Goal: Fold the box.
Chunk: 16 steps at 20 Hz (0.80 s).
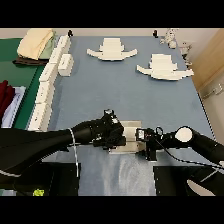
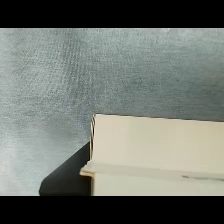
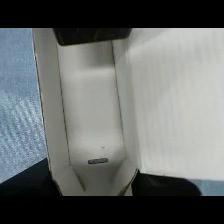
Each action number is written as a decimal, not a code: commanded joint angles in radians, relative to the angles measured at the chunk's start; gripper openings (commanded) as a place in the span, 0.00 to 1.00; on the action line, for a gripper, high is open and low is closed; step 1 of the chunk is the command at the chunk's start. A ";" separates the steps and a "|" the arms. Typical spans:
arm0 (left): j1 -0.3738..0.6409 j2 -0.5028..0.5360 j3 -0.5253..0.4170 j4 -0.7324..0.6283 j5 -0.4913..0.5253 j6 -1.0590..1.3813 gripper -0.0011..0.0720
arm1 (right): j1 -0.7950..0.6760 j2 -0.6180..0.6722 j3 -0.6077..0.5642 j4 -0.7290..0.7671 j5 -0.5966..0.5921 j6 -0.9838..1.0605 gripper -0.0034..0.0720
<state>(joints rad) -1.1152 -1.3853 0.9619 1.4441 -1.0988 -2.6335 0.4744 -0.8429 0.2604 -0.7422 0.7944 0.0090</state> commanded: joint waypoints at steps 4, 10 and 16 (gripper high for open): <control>0.000 0.002 0.040 0.024 -0.056 0.026 0.59 | 0.001 0.001 0.000 0.002 0.001 0.001 0.71; 0.001 0.013 0.051 0.052 -0.133 0.026 0.59 | 0.001 0.001 0.000 0.002 0.001 0.001 0.71; -0.001 0.009 0.050 0.067 -0.099 0.019 0.55 | 0.001 0.001 0.000 0.002 0.001 0.001 0.71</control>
